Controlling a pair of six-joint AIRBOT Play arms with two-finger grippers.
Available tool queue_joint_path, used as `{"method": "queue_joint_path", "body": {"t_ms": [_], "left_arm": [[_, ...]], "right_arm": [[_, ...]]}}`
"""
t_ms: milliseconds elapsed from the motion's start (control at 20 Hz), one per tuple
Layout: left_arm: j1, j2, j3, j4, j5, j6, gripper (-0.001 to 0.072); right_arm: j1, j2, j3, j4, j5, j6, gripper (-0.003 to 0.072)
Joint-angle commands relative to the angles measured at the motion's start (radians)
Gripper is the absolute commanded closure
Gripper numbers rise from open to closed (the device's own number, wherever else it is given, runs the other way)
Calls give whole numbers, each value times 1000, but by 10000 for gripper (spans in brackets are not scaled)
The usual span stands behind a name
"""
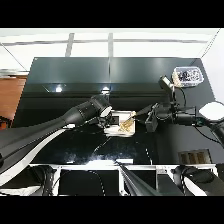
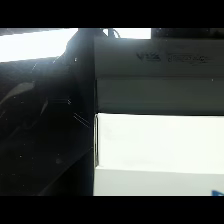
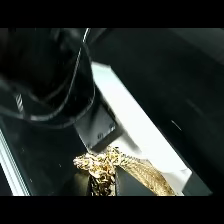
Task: Fold the box and place the chain.
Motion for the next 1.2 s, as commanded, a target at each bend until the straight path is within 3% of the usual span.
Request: {"method": "queue_joint_path", "body": {"t_ms": [0,100,150,200,350,600,1000,1050,1100,1150], "left_arm": [[0,0,1,0,3,0,680],[0,0,1,0,3,0,680],[0,0,1,0,3,0,680],[0,0,1,0,3,0,681],[1,0,1,0,3,0,680],[0,-1,1,-3,2,0,680],[1,-4,1,1,-5,-12,670],[0,-3,1,1,-6,-14,489],[0,1,6,3,-11,-19,233],[-1,7,21,13,-24,-19,193]], "right_arm": [[1,-38,2,52,-18,57,673],[17,-68,2,48,-14,63,646],[23,-74,2,45,-15,63,472],[23,-74,2,34,-18,63,392],[-23,-68,25,-47,29,63,392],[-217,-20,116,-161,216,64,393],[-262,-6,116,-161,260,66,393],[-262,-6,115,-161,260,67,393],[-262,-6,115,-161,260,67,393],[-262,-6,115,-161,260,67,393]]}}
